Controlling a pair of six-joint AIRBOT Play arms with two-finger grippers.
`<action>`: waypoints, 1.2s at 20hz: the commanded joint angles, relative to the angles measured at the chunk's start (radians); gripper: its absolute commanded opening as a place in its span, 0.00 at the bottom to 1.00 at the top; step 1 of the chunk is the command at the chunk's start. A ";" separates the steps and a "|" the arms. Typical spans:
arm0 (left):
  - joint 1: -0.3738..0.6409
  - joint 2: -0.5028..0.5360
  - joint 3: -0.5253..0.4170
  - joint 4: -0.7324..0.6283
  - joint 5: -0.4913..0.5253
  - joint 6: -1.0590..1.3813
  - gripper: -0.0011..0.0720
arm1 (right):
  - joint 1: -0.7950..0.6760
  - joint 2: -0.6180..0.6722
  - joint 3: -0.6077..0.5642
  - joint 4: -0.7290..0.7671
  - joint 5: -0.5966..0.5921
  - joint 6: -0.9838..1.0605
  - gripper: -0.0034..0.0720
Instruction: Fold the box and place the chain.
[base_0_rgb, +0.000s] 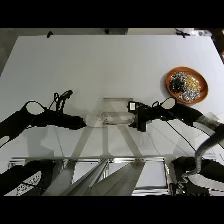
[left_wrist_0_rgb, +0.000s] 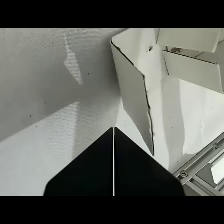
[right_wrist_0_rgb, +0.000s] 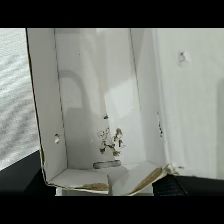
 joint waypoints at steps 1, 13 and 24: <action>0.001 -0.052 -0.001 -0.026 0.013 0.019 0.02 | 0.000 0.001 0.000 0.000 0.000 0.000 0.74; -0.116 -0.106 0.000 -0.109 0.169 0.066 0.02 | 0.000 0.001 0.000 0.000 0.000 0.000 0.74; -0.117 -0.104 0.000 -0.359 0.134 0.293 0.03 | 0.000 0.001 0.000 0.000 0.000 0.000 0.74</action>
